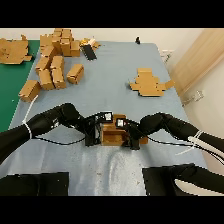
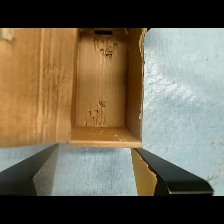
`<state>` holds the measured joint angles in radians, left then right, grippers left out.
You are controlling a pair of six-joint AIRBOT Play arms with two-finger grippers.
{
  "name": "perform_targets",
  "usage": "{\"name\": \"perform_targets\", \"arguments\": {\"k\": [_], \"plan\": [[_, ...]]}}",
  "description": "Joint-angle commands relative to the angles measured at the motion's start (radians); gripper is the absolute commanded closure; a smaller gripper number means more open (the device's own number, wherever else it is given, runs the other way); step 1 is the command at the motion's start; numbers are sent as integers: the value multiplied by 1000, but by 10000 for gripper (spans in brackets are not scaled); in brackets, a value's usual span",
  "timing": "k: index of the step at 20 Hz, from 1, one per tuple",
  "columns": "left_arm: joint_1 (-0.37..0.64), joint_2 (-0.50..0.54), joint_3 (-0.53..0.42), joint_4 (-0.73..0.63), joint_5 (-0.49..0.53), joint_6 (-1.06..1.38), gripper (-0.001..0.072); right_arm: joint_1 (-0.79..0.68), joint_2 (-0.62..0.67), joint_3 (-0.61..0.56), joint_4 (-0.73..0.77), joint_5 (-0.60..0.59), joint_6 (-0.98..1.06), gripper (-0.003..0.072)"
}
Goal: Fold the box.
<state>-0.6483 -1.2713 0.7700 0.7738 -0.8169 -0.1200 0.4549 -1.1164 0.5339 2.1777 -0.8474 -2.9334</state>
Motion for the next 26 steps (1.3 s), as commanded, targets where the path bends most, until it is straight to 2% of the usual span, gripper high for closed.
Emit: {"name": "perform_targets", "arguments": {"k": [1, 6, 10, 15, 19, 23, 26], "plan": [[-13, 0, 0, -27, -6, -10, 17, 1, 0, 0, 2, 1, 1, 187], [-12, 0, 0, 10, -58, -12, 17, 1, 0, 0, 2, 1, 1, 187], [-13, -6, -1, 14, -55, -30, 17, 1, 0, 0, 2, 1, 1, 187], [-40, -76, 0, 3, -54, -30, 18, 1, 0, 0, 2, 0, 1, 187], [-41, -53, 0, 18, -67, -40, 18, 1, 0, 0, 2, 0, 1, 187], [-26, -43, 0, 118, -115, -125, 18, 1, 0, 0, 2, 0, 1, 187], [30, -23, 0, 104, -118, -128, 18, 1, 0, 0, 2, 0, 1, 187]]}}
